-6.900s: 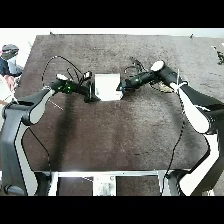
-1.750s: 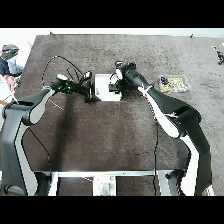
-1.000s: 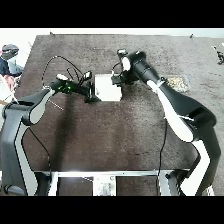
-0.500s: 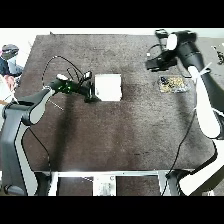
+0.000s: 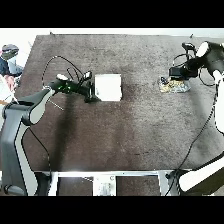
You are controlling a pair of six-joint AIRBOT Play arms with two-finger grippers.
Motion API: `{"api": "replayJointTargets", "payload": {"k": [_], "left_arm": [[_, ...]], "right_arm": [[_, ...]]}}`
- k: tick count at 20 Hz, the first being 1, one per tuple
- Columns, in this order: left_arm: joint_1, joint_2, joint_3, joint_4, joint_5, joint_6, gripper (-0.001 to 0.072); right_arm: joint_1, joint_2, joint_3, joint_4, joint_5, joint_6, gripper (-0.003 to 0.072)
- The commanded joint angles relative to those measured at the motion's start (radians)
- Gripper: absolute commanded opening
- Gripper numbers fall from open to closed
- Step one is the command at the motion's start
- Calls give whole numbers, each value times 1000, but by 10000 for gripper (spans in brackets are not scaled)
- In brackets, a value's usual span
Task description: Fold the box and place the chain.
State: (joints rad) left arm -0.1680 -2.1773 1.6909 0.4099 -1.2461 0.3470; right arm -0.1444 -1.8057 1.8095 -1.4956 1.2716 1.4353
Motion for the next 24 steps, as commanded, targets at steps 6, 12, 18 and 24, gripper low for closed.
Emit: {"api": "replayJointTargets", "payload": {"k": [6,12,18,24], "left_arm": [[1,1,0,0,1,-2,415],[1,1,0,0,1,-2,415],[1,1,0,0,1,-2,414],[1,1,0,0,0,-2,414]], "right_arm": [[-27,-50,-86,73,-170,-108,277],[-27,-106,-86,148,-174,-153,276],[-27,-113,-86,138,-185,-153,104],[-27,-114,-86,139,-177,-134,218]]}}
